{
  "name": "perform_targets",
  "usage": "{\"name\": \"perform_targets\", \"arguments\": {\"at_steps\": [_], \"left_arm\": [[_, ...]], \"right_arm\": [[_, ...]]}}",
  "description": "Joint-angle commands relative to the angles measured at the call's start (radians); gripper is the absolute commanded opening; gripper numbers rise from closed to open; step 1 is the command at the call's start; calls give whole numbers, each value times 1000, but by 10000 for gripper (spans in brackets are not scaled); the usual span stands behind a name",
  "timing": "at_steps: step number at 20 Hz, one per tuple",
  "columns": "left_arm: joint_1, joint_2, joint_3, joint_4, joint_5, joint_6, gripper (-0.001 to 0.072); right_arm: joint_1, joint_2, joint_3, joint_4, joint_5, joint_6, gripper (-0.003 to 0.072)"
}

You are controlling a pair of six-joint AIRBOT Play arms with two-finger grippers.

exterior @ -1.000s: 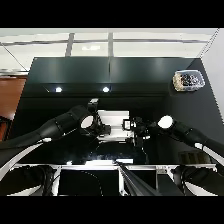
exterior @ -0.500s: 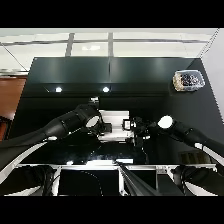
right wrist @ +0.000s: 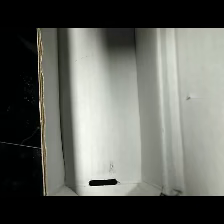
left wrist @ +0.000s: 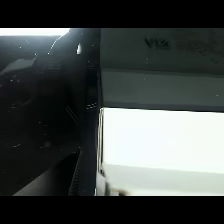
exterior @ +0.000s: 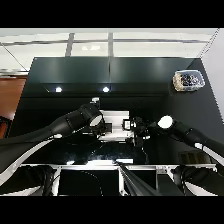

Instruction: Fold the box and place the chain.

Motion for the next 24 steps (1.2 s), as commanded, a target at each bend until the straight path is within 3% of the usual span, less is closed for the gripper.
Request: {"name": "perform_targets", "arguments": {"at_steps": [1,5,6,13,15,20,21,22,23,24], "left_arm": [[0,-2,1,0,1,-5,270],[0,-3,-4,0,20,-5,259],[0,-4,-4,-1,28,-4,217],[0,-26,-4,-24,21,6,217],[0,-26,-3,-24,27,4,47],[0,-26,-3,-31,42,4,31],[0,-26,-3,-31,42,4,114],[0,-26,-2,-31,40,3,313],[0,-25,-2,-31,35,2,404],[1,-24,-2,-31,34,3,406]], "right_arm": [[0,0,-1,0,0,0,207],[0,0,-1,0,0,0,206],[0,0,-1,0,0,0,207],[0,0,-1,0,0,0,207],[0,0,-1,0,0,0,207],[0,0,-1,0,0,0,207],[0,0,-1,0,0,0,207],[0,0,-1,0,0,0,207],[0,0,-1,0,0,0,207],[0,0,-1,0,0,0,207]]}}
